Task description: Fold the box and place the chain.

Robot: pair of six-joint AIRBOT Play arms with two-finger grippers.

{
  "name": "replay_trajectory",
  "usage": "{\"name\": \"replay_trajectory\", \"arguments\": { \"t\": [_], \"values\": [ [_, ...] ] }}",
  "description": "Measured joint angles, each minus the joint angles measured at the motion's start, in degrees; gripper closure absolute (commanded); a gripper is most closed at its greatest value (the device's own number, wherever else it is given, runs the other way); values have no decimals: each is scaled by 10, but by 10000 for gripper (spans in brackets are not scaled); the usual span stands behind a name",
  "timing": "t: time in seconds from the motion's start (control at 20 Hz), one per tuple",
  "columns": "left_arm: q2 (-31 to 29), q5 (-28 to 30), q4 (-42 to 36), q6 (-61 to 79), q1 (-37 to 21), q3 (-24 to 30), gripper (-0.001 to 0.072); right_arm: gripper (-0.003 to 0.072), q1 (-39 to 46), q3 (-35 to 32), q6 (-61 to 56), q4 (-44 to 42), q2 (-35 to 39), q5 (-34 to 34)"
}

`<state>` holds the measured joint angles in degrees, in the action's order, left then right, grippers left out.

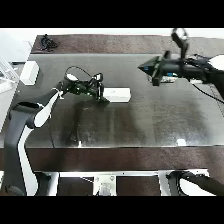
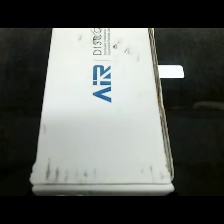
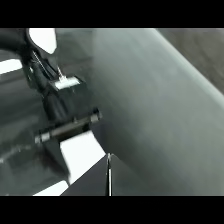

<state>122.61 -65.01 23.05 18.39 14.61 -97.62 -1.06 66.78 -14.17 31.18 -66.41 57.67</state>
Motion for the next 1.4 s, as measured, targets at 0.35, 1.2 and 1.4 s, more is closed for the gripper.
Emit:
{"name": "replay_trajectory", "arguments": {
  "t": [0.35, 1.2, 1.4],
  "values": [
    [0, -1, -12, -1, 0, 0, 687, 687, 91, -219, -78, 35, 134, -46],
    [-188, 261, 139, -363, -112, 2, 696, 686, 129, -353, -91, 14, 173, -126],
    [-208, 262, 209, -481, -214, 5, 695, 686, 129, -355, -91, 13, 173, -127]
  ]
}}
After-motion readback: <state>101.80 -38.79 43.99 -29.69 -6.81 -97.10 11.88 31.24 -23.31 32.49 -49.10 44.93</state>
